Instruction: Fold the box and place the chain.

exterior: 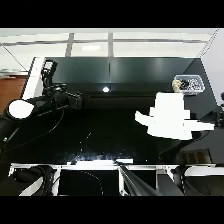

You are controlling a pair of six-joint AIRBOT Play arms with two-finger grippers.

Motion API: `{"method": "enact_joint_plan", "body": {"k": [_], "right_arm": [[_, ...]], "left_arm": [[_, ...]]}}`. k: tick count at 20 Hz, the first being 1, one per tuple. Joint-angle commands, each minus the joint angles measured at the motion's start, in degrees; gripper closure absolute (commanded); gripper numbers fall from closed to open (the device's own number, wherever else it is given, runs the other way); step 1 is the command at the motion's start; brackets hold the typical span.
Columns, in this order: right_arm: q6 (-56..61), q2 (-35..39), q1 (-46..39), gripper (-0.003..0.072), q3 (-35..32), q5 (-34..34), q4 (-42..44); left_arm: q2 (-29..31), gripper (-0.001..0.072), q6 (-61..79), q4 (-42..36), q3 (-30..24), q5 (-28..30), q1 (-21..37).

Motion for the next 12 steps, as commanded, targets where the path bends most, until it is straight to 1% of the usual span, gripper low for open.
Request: {"method": "enact_joint_plan", "body": {"k": [1,5,7,9,12], "right_arm": [[-0.07,8.07,8.15,0.0645,-7.85,-4.35,4.63],[-0.07,21.75,20.72,0.0645,-19.80,-13.99,10.95],[-0.07,28.55,28.94,0.0645,-25.24,-20.85,13.53],[-0.09,33.86,38.10,0.0645,-28.79,-27.10,14.71],[-2.80,38.25,50.45,0.0645,-31.54,-35.67,13.51]], "left_arm": [[0.02,0.0005,0.07,0.17,0.04,0.07,-0.02],[0.00,0.0005,0.26,0.15,0.04,0.20,-0.04],[0.00,0.0006,0.26,0.15,0.04,0.13,-0.04],[0.00,0.0006,0.26,0.17,0.04,0.11,-0.02],[0.00,0.0005,0.13,1.92,0.00,0.87,-0.02]]}}
